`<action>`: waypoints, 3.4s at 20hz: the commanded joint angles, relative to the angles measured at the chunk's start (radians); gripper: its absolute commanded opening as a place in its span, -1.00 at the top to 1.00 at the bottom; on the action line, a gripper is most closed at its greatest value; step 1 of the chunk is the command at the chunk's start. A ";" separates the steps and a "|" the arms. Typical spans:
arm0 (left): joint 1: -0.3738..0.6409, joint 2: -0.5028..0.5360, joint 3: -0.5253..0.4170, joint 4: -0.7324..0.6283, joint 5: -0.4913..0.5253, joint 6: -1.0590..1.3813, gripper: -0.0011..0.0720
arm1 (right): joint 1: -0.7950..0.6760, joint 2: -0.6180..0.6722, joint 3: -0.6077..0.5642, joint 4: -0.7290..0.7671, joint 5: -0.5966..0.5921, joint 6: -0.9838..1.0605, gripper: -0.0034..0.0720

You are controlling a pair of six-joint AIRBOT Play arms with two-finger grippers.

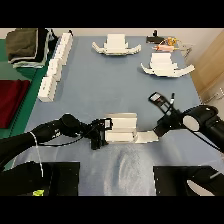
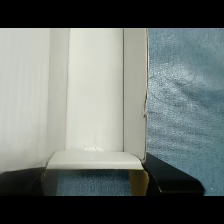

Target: Fold the box.

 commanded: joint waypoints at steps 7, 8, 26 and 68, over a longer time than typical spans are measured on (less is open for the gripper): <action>0.001 0.000 0.000 0.001 0.000 0.002 -0.40 | -0.148 -0.230 -0.009 0.355 0.087 0.156 0.90; 0.001 0.000 0.000 0.001 0.000 0.002 -0.41 | -0.148 -0.231 -0.009 0.423 0.078 0.115 0.90; 0.001 0.000 0.000 0.001 0.000 0.002 -0.41 | -0.146 -0.117 0.010 0.823 0.075 -0.104 -0.03; 0.001 0.000 0.000 0.001 0.000 0.002 -0.41 | 0.412 -0.478 0.251 0.148 0.023 0.868 -0.06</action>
